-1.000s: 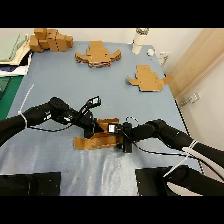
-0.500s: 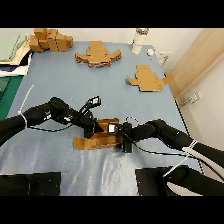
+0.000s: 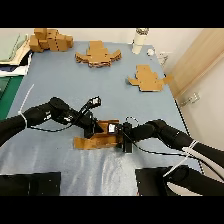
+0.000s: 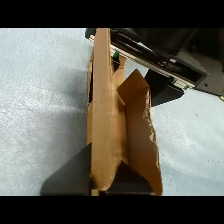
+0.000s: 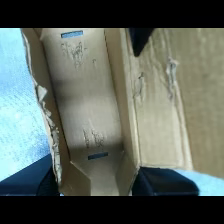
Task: Fold the box.
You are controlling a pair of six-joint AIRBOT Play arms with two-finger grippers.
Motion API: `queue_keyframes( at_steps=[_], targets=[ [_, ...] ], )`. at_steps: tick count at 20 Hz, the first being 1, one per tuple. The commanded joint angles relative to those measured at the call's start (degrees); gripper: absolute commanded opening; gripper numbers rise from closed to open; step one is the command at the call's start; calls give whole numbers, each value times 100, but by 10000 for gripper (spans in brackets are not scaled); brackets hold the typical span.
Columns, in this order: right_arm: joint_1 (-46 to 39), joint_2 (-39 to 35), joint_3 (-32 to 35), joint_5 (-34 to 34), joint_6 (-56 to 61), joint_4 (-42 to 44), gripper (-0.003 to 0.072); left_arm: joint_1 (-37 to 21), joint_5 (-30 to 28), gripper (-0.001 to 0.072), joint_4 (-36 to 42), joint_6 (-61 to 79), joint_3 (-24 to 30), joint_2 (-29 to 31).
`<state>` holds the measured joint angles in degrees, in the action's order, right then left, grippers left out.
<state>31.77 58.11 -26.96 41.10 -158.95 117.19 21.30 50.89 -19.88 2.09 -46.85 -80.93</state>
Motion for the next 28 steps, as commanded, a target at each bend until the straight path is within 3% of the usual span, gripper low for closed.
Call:
queue_keyframes(
  at_steps=[1, 6, 9, 10, 11, 13, 15, 19, 22, 28],
  targets=[
    [2, 4, 2, -2, 0, -2, 502, -79, -68, 435, -17, -667, 0, 92],
    [2, 4, 2, 0, -2, -39, 502, -400, 247, 433, -1281, -1982, -4, 732],
    [2, 4, 2, 0, -2, -37, 501, -452, 1204, 428, -2146, -3279, -2, 1174],
    [2, 4, 2, 0, -2, -37, 501, -426, 1587, 311, -2192, -3738, -2, 1200],
    [2, 4, 2, -2, -2, -39, 502, -382, 1963, 11, -2109, -4321, 0, 1196],
    [2, 4, 2, -2, -2, -37, 501, -136, 2116, 14, -1720, -5217, 9, 1193],
    [2, 4, 2, -2, -2, -39, 502, 177, 1744, 14, -1244, -5316, 7, 1191],
    [2, 4, 2, -2, -2, -39, 501, 310, 219, 14, -138, -5320, -13, 938],
    [2, 4, 2, -7, -2, -39, 501, 291, -577, 12, -114, -5396, -46, 645],
    [2, 4, 2, -2, -4, -39, 501, 304, -837, 12, -527, -6070, -46, -114]
  ],
)
